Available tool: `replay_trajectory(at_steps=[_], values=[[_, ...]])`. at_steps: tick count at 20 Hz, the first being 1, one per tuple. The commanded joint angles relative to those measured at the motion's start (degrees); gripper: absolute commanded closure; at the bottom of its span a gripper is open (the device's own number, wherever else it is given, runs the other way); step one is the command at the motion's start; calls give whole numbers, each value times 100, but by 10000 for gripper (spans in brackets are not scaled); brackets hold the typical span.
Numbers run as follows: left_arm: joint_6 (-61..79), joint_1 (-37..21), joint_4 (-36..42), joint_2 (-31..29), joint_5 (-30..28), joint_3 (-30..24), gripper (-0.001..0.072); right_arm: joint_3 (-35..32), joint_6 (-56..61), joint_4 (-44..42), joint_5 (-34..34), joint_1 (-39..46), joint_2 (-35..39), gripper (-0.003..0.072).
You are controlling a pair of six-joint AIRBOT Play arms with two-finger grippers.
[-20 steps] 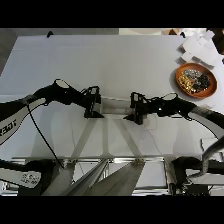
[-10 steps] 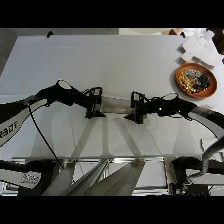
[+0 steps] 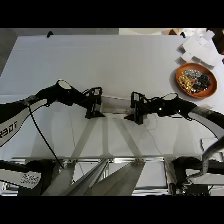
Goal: Fold the box and place the chain.
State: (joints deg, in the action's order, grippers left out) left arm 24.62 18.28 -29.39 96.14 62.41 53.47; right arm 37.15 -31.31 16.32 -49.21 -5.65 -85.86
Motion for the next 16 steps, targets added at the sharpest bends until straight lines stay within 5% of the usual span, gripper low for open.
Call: replay_trajectory(at_steps=[1,13,16], values=[[15,2,0,4,37,-2,432,2,-7,-2,11,-4,2,252],[17,2,0,4,37,-2,432,2,-7,-70,57,-4,2,245],[17,2,0,4,39,-2,432,2,-68,-138,162,-4,4,35]])
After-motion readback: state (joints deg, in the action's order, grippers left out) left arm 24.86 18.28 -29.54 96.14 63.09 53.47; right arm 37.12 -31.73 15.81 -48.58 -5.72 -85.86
